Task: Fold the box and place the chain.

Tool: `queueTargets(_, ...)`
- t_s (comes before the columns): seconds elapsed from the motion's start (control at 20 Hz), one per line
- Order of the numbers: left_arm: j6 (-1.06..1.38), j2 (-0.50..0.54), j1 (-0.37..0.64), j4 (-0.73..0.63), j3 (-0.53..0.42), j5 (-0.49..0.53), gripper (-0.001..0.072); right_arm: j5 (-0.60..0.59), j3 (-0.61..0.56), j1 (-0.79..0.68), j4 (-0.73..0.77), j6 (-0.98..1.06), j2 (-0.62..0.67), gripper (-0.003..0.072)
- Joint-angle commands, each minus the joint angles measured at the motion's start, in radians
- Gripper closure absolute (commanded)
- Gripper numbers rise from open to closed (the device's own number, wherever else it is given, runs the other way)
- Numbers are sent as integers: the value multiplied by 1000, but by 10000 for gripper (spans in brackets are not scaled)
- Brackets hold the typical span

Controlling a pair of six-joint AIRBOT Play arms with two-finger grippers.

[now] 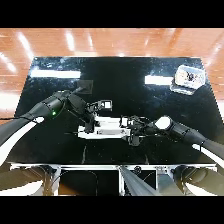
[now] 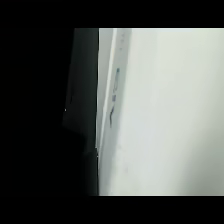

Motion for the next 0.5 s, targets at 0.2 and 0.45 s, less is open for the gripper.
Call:
queueTargets(0.2,-156,3,-1,12,34,24,76,-2,1,1,0,0,0,149)
queueTargets(0.45,-359,24,2,222,101,113,76,-1,1,1,0,0,0,149)
